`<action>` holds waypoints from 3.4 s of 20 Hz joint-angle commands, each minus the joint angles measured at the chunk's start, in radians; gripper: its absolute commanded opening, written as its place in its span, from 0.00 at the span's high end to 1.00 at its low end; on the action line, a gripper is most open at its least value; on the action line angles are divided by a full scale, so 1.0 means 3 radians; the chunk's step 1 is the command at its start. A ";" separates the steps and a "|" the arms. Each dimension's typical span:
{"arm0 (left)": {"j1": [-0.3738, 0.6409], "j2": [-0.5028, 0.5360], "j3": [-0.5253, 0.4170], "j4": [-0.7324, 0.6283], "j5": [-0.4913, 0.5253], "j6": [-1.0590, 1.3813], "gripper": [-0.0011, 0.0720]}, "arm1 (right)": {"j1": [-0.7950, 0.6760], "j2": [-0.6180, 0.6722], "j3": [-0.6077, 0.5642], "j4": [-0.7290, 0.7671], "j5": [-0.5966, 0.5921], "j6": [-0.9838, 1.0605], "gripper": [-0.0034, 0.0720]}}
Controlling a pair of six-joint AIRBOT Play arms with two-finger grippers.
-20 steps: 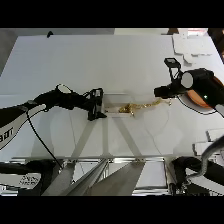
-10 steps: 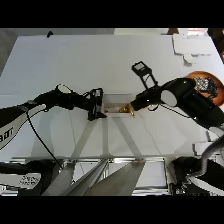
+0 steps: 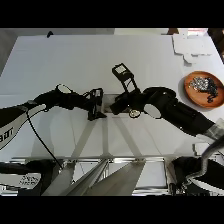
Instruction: Fold the box and place the chain.
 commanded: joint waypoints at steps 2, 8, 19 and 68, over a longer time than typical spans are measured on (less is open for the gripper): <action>0.0003 0.0001 0.0001 0.0000 0.0000 0.0000 0.77 | 0.0090 -0.0278 0.0004 0.0300 -0.0226 -0.0011 0.93; 0.0001 0.0003 0.0001 0.0000 0.0000 0.0001 0.77 | 0.0112 -0.0407 0.0004 0.0251 -0.0215 -0.0015 0.54; 0.0003 0.0001 0.0001 0.0000 0.0000 0.0001 0.77 | -0.0022 0.0730 0.0004 -0.0974 0.0806 -0.0179 0.53; 0.0003 0.0003 0.0001 0.0000 0.0000 0.0001 0.77 | -0.1401 -0.0153 -0.0853 0.2003 -0.0183 -0.5923 0.93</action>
